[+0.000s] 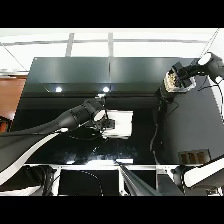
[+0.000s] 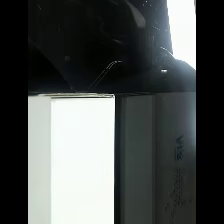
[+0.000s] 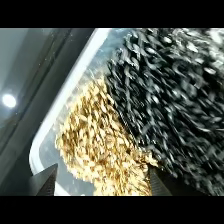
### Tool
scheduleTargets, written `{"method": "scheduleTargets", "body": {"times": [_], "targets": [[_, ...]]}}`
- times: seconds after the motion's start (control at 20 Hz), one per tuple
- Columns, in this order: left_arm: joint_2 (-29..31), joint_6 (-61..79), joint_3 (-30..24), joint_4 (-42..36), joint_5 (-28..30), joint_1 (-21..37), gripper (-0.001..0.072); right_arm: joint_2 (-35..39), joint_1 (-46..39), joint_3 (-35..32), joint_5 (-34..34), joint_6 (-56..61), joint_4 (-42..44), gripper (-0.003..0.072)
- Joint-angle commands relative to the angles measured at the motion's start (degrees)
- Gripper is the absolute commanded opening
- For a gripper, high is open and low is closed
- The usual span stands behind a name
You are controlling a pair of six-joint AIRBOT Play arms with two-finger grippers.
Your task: Fold the box and place the chain.
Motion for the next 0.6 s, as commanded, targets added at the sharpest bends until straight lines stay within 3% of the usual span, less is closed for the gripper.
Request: {"method": "scheduleTargets", "body": {"times": [0.0, 0.1, 0.15, 0.2, 0.55], "targets": [[0.0, 0.0, 0.0, 0.0, 0.0, 0.0, 0.0031, -1.2, 1.4, 0.0, -1.3, -0.7, -0.1, 0.0521], [0.0, 0.0, 0.0, 0.0, 0.0, 0.0, 0.0031, -1.2, 1.4, 0.1, -1.2, -2.3, 0.2, 0.0193], [0.0, 0.0, 0.0, 0.0, 0.0, 0.0, 0.0031, -1.0, 1.4, 0.3, -0.4, -4.0, 0.2, 0.007], [0.0, 0.0, 0.0, 0.0, 0.0, 0.0, 0.0031, -0.8, 1.4, 0.8, 0.7, -6.7, 0.2, 0.0008], [0.0, 0.0, 0.0, 0.0, 0.0, 0.0, 0.0031, 4.4, 1.3, 6.0, 12.9, -23.7, 0.2, 0.0008]]}}
